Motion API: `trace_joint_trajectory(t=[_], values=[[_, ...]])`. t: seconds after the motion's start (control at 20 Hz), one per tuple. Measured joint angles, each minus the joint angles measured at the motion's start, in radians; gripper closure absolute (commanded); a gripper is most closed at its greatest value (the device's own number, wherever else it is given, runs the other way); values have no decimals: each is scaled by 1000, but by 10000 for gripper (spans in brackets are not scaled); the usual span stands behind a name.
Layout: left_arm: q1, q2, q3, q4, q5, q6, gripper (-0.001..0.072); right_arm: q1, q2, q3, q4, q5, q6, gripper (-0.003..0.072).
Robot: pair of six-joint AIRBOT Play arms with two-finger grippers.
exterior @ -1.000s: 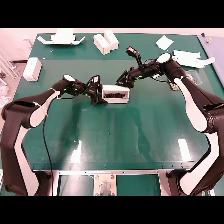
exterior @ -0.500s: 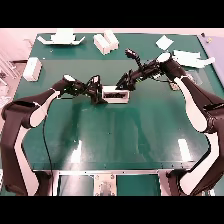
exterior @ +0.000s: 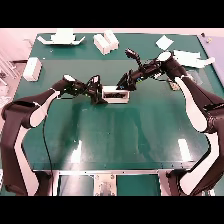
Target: Fold the box and place the chain.
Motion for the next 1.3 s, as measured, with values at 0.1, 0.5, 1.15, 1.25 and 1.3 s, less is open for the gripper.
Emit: trace_joint_trajectory(t=[0.1, 0.5, 1.15, 1.25, 1.3], values=[[0, 0, 0, 0, 0, 0, 319, 0, 0, 0, -19, -14, -2, 312], [0, 0, 0, 0, 0, -2, 319, 6, 0, 1, -41, -76, -14, 332], [1, 0, 0, 0, 1, 0, 319, 16, 0, -1, -80, -94, -8, 334], [1, 0, 0, -1, 1, 0, 319, 16, -1, -1, -83, -99, -8, 335], [1, 0, 0, -1, 1, 0, 319, 15, -1, -2, -84, -101, -8, 335]])
